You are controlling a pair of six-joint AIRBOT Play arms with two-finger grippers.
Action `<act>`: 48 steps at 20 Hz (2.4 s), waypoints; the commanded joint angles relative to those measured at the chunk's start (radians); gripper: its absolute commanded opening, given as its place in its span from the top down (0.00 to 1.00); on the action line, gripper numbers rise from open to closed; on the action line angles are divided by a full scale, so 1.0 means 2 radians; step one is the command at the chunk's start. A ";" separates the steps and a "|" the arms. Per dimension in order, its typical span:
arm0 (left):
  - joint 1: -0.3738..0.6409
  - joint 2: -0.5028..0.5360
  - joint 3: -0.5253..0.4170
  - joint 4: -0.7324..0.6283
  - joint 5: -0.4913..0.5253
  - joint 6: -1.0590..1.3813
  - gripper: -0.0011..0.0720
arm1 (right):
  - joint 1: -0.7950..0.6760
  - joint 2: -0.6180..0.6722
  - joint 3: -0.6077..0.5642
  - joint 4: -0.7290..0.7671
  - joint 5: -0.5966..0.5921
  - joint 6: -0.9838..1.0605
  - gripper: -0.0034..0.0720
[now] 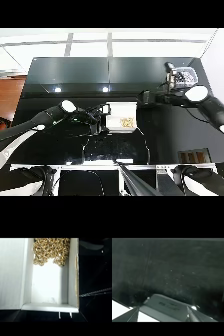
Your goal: Fold the box and place the chain.
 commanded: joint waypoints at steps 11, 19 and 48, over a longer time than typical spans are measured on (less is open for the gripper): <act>-0.001 0.000 0.000 0.001 0.004 -0.004 0.50 | 0.046 -0.017 0.010 0.000 0.144 -0.489 0.02; -0.002 0.000 0.000 0.001 0.004 -0.004 0.50 | 0.091 -0.017 -0.004 -0.017 0.129 -0.505 0.02; -0.002 0.000 0.000 0.001 0.004 -0.004 0.50 | 0.095 -0.001 -0.004 -0.058 0.126 -0.459 0.73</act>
